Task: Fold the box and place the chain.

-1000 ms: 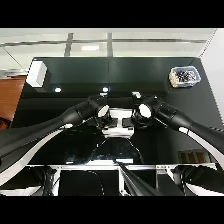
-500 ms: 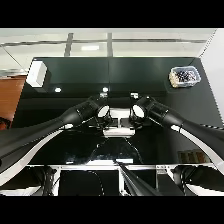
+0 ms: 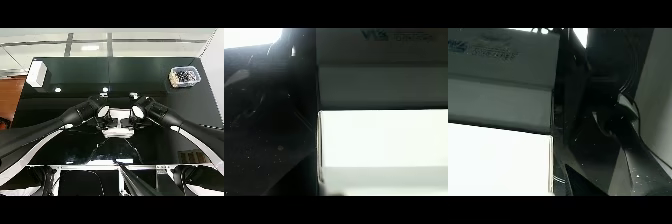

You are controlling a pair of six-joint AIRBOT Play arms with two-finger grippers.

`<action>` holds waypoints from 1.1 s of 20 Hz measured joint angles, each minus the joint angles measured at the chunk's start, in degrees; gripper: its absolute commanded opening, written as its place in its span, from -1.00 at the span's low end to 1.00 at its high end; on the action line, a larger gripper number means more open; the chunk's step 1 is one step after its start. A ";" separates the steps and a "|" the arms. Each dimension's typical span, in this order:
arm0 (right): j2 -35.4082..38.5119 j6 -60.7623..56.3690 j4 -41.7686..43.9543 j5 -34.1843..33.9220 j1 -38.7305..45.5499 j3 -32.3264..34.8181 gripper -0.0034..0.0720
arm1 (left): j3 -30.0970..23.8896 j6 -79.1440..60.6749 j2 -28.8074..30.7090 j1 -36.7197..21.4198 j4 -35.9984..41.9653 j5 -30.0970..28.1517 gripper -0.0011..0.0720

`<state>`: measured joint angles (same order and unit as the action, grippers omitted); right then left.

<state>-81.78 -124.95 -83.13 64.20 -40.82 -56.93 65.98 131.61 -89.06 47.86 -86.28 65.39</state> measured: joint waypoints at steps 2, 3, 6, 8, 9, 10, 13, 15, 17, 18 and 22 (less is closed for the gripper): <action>0.00 -0.07 0.22 -0.02 0.00 0.00 -0.36 | 0.00 0.11 0.00 0.00 0.04 -0.02 -0.90; 0.00 -0.09 0.24 -0.02 0.00 0.00 -0.36 | 0.00 0.13 0.00 0.00 0.09 -0.02 -0.90; -0.07 -0.15 0.83 -0.13 0.00 0.00 -0.36 | 0.00 0.13 0.00 0.00 0.20 -0.04 -0.90; -0.26 -0.17 1.62 -0.26 0.00 0.00 -0.36 | 0.00 0.13 0.00 0.00 0.20 -0.13 -0.90; -0.44 -0.17 1.79 -0.28 0.00 0.00 -0.36 | 0.00 0.13 0.00 0.00 0.20 -0.17 -0.90; -0.48 -0.13 1.97 -0.28 0.00 0.00 -0.36 | 0.00 0.15 0.00 0.00 0.20 -0.20 -0.90; -0.72 -0.07 2.27 -0.42 0.00 0.00 -0.37 | 0.00 0.15 0.00 0.00 0.20 -0.17 -0.90; -0.79 -0.04 2.27 -0.39 0.00 0.00 -0.39 | 0.00 0.15 0.00 0.00 0.22 -0.20 -0.90; -0.94 -0.02 2.25 -0.39 0.00 0.00 -0.39 | 0.00 0.15 0.00 0.00 0.20 -0.17 -0.90; -1.03 0.00 2.27 -0.39 0.00 0.00 -0.39 | 0.00 0.17 0.00 0.00 0.20 -0.17 -0.90; -1.36 -0.11 2.43 -0.44 0.00 0.00 -0.87 | 0.00 0.42 0.00 0.00 0.24 -0.02 -0.90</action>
<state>-83.13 -125.05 -80.71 63.77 -40.82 -56.93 65.98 132.03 -89.06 47.86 -86.04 65.36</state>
